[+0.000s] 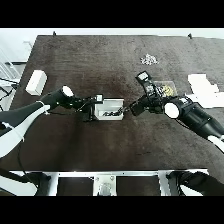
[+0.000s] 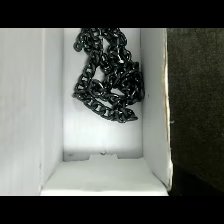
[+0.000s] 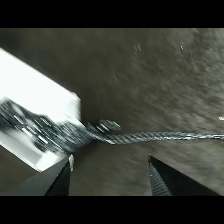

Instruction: Fold the box and place the chain.

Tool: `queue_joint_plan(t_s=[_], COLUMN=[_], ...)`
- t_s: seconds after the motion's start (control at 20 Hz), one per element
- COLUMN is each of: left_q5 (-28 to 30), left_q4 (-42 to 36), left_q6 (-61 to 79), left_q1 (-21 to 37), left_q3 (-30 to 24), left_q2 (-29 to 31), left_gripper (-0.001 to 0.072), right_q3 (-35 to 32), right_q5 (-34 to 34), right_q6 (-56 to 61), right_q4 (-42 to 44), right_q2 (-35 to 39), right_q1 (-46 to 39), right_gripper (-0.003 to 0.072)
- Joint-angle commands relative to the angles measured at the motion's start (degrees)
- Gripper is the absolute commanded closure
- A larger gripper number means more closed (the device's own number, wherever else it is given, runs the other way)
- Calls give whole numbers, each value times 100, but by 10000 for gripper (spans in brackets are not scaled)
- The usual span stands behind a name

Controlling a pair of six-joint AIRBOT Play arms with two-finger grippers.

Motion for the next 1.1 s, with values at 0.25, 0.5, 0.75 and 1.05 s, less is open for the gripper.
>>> queue_joint_plan(t_s=[0.25,0.5,0.75,1.05], left_q5=[4,4,7,7], left_q4=[0,0,0,0], left_q6=[2,17,17,17], left_q1=[2,2,2,2], left_q3=[2,2,2,2], left_q2=[0,0,0,0], left_gripper=[234,234,234,234], right_q3=[-361,-828,-918,-918], right_q5=[44,-1189,-1939,-1985], right_q6=[-2922,-3475,-3471,-3477], right_q4=[1279,2026,2181,2583], right_q2=[-507,-509,-660,-935], right_q1=[-254,-52,37,59], right_gripper=[119,119,119,120])
